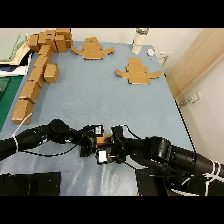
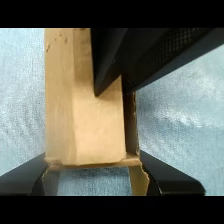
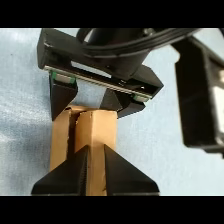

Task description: Fold the box.

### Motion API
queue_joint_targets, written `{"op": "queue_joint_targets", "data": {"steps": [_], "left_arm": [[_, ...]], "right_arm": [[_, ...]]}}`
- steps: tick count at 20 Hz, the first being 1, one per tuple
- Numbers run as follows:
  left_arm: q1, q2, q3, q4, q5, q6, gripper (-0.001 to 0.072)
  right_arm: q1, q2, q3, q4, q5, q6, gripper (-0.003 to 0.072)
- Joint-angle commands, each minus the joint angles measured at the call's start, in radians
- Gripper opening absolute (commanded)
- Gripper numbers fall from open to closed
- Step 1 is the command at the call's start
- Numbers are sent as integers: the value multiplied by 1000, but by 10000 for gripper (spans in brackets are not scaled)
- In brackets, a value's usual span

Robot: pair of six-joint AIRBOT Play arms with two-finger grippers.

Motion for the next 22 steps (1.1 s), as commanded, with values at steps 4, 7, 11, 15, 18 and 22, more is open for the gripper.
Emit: {"op": "queue_joint_targets", "data": {"steps": [4, 7, 11, 15, 18, 22], "left_arm": [[0, 0, 1, 1, -1, 2, 520], [0, 0, 1, 0, -1, 2, 521], [0, 0, 1, 0, -1, 2, 520], [0, 0, 1, 0, -1, 2, 521], [0, 0, 1, 0, -1, 2, 521], [0, 0, 1, 0, -1, 2, 521]], "right_arm": [[26, -6, 0, 42, -14, 2, 158], [48, -7, 0, 91, -32, 2, 158], [51, -6, 0, 120, -55, 2, 161], [51, 76, 0, 165, -60, 268, 161], [19, 149, 3, 153, -63, 843, 3], [-91, 163, 1, 254, -90, 1111, 1]]}}
